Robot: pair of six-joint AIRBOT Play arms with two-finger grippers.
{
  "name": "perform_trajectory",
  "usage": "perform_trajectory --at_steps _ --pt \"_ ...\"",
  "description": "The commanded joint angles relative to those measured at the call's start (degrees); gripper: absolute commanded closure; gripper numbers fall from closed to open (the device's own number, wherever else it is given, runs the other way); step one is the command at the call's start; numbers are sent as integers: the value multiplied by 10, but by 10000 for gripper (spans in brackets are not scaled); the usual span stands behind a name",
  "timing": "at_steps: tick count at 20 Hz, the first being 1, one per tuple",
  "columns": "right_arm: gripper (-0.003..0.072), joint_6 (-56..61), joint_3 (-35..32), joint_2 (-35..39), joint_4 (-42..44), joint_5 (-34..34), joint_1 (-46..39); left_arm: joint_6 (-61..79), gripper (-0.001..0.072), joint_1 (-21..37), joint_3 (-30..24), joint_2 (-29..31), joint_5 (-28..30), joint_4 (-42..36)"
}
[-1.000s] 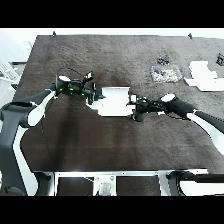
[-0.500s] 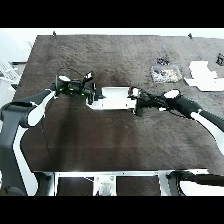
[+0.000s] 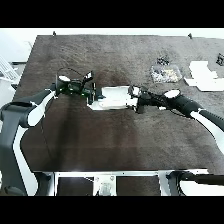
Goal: Fold the box and place the chain.
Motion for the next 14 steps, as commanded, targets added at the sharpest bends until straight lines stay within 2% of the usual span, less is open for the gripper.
perform_trajectory --at_steps 1,4,14 --pt "-16 -19 1 -1 3 -2 -4 0 687 0 0 0 0 0" --pt "-17 -33 4 -2 3 9 -5 0 688 0 0 0 0 0" --pt "-16 -24 94 -71 9 166 -58 0 688 0 0 0 0 0"
